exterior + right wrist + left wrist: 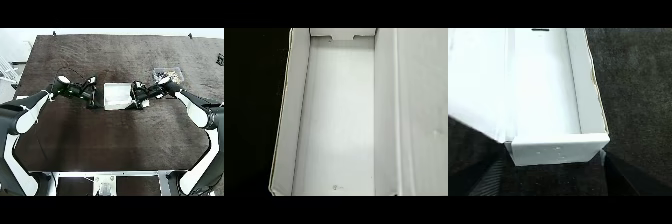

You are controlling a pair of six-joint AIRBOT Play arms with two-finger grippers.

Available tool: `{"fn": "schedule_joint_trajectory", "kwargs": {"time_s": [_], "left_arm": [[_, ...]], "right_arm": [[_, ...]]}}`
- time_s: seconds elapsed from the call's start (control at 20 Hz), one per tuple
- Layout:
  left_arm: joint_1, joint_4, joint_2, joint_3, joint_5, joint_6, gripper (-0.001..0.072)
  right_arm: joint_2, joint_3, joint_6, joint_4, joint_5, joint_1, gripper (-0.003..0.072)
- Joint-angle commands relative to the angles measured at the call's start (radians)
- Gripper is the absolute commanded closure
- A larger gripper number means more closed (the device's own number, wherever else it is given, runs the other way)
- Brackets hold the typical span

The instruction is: Fold the box and place the chain.

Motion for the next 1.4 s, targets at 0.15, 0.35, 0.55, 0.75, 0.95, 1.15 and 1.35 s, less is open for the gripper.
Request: {"fn": "schedule_joint_trajectory", "kwargs": {"time_s": [0.15, 0.35, 0.55, 0.75, 0.95, 1.15, 1.35], "left_arm": [[0.000, -0.018, -0.002, 0.000, -0.014, 0.004, -0.0011], [0.000, -0.024, -0.008, 0.000, -0.026, 0.004, -0.0011], [-0.014, -0.054, -0.036, 0.000, 0.005, 0.004, -0.0011], [-0.037, -0.069, -0.046, 0.003, 0.064, 0.030, -0.0011], [-0.037, -0.069, -0.050, 0.013, 0.092, 0.031, -0.0011], [-0.037, -0.066, -0.050, 0.020, 0.102, 0.037, -0.0011], [-0.034, -0.066, -0.070, 0.045, 0.062, 0.030, -0.0011]], "right_arm": [[0.000, 0.000, 0.000, 0.000, 0.000, 0.001, 0.0130], [0.000, 0.000, 0.000, 0.000, 0.000, 0.001, 0.0130], [0.000, 0.000, 0.000, 0.000, 0.000, 0.001, 0.0130], [0.000, 0.000, 0.000, 0.000, 0.000, 0.001, 0.0130], [0.000, 0.000, 0.000, 0.000, 0.000, 0.001, 0.0130], [0.000, 0.000, 0.000, 0.000, 0.000, 0.001, 0.0130], [0.000, 0.000, 0.000, 0.000, 0.000, 0.001, 0.0130]]}}
